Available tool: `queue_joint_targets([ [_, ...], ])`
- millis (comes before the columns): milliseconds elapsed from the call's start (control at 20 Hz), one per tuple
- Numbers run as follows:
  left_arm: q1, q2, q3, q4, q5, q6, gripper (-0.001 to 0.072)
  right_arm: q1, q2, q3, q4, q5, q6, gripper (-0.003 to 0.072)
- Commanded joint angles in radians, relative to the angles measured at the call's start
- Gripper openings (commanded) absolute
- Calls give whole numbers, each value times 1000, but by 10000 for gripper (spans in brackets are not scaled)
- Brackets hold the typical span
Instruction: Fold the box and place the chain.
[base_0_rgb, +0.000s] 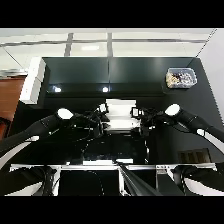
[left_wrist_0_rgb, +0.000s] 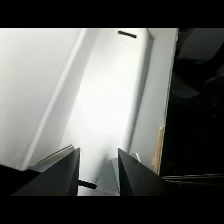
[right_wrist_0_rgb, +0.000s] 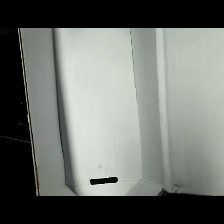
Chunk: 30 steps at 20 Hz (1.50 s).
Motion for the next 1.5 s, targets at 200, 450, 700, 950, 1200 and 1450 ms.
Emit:
queue_joint_targets([
  [200,40,20,35,89,-132,-136,24,1,-1,1,0,0,0,472],
  [450,239,132,44,312,-436,-656,23,1,-1,1,-1,3,0,472],
  [700,450,195,35,742,-499,-1410,24,1,-1,1,-1,3,0,472],
  [950,634,123,-40,424,-503,-1440,24,1,-1,1,-1,3,0,472],
  [1200,579,-28,-41,348,-450,-1408,23,1,-1,1,-1,3,0,472],
  [1450,456,-124,-18,150,-438,-1267,24,1,-1,1,-1,3,0,472],
])
